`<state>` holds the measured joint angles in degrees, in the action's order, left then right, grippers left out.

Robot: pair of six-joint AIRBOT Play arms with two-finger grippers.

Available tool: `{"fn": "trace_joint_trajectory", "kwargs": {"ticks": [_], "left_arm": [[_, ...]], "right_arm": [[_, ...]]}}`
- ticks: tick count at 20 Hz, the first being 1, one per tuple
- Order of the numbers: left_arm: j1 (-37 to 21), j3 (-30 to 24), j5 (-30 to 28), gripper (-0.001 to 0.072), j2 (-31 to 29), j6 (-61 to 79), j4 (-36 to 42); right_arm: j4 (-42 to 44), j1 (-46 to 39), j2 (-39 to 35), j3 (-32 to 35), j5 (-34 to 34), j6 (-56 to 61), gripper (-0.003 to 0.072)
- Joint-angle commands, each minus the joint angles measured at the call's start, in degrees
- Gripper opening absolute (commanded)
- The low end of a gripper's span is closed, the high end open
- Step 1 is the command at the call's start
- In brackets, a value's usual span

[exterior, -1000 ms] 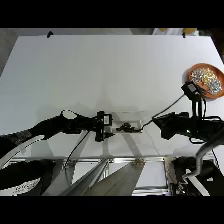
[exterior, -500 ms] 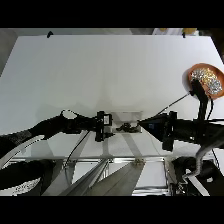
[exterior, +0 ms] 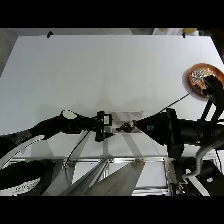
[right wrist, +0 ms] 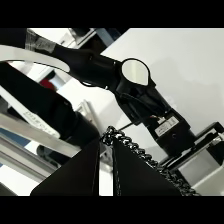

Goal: Fold the box and place the chain.

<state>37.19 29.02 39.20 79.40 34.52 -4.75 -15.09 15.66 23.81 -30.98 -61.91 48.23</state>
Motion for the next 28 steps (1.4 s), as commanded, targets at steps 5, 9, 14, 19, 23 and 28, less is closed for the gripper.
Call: {"fn": "trace_joint_trajectory", "kwargs": {"ticks": [5, 9, 14, 19, 23, 28], "left_arm": [[0.0, 0.0, 0.0, 0.0272, 0.0, 0.0, 0.0], [0.0, 0.0, 0.0, 0.0272, 0.0, 0.0, 0.0], [0.0, 0.0, 0.0, 0.0272, 0.0, 0.0, 0.0], [0.0, 0.0, 0.0, 0.0272, 0.0, 0.0, 0.0], [0.0, 0.0, 0.0, 0.0272, 0.0, 0.0, 0.0], [0.0, 0.0, 0.0, 0.0272, 0.0, 0.0, 0.0]], "right_arm": [[-15.2, 0.1, 6.2, 0.0, 1.0, 0.4, 0.0016], [-19.3, 4.0, 13.5, 0.0, 1.7, 0.4, 0.0016], [-22.4, 9.4, 24.2, 0.0, 8.1, 1.4, 0.0016], [-22.5, 11.8, 29.6, 0.0, 13.6, 1.5, 0.0033], [-23.8, 11.1, 29.6, -0.5, 12.6, 3.4, 0.0199], [-33.2, 4.4, 26.3, -9.4, 1.0, 11.4, 0.0091]]}}
